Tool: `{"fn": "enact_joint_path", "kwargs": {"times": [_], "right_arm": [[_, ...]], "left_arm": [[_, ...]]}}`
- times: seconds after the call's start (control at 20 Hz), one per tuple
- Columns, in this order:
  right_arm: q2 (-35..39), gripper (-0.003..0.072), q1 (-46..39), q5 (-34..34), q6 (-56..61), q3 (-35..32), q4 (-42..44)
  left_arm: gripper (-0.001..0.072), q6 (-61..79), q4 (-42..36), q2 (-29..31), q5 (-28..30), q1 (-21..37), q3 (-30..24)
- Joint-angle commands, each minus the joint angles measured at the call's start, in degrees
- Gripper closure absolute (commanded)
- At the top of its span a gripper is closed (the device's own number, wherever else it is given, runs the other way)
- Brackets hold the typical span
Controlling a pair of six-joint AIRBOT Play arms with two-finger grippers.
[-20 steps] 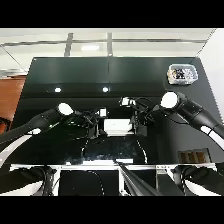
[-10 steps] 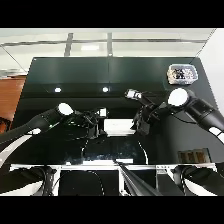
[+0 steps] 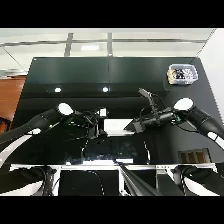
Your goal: Fold the box and place the chain.
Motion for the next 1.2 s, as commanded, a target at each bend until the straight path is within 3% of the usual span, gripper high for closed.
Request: {"fn": "enact_joint_path", "kwargs": {"times": [0.0, 0.4, 0.75, 0.95, 1.15], "right_arm": [[-3.2, 0.0673, -0.3, -2.4, -0.2, -2.0, 7.7], [-8.8, 0.0673, -0.3, -5.6, 1.5, -2.0, 3.1], [-9.1, 0.0672, -0.3, -7.4, 2.8, -2.0, 0.5], [-9.0, 0.0672, -0.5, -3.5, 2.5, -1.2, 1.1], [-6.5, 0.0672, -4.0, 7.6, 2.5, 3.5, 0.8]], "left_arm": [[0.0315, 0.0, 0.0, 0.0, 0.0, 0.0, 0.0], [0.0315, 0.0, 0.0, 0.0, 0.0, 0.0, 0.0], [0.0315, 0.0, 0.0, 0.0, 0.0, 0.0, 0.0], [0.0315, 0.0, 0.0, 0.0, 0.0, 0.0, 0.0], [0.0315, -0.3, 0.0, 0.0, 0.1, 0.1, 0.0]]}}
